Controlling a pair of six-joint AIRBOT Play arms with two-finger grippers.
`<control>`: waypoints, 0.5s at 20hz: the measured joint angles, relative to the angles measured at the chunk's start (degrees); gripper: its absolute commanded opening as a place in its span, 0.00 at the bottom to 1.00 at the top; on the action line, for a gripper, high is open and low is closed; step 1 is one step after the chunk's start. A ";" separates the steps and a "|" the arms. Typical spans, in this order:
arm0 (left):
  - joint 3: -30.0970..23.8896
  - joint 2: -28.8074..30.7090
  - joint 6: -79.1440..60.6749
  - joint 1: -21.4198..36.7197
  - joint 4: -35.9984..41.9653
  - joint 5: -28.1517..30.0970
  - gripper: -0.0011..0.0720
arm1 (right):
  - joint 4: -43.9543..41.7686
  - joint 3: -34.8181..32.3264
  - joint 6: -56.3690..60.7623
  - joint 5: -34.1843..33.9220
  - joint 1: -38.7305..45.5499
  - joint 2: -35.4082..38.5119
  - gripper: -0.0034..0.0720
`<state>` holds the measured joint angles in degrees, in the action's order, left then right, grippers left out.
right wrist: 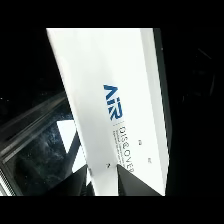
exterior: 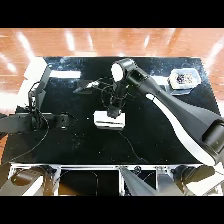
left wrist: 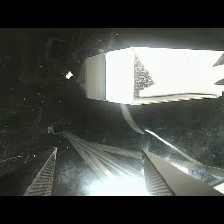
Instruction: Fold the box and place the chain.
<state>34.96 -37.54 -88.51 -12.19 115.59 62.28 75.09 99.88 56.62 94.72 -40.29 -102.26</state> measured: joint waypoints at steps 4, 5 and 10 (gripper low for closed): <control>0.00 0.00 0.00 0.00 0.00 0.00 0.88 | 0.24 0.00 0.44 0.02 -0.04 0.00 0.43; 0.00 0.00 0.00 0.00 0.00 0.00 0.88 | 0.26 0.00 0.44 0.02 -0.04 0.00 0.43; 0.00 0.00 0.00 0.00 0.02 0.00 0.88 | 0.42 0.00 0.59 -0.04 -0.04 0.00 0.43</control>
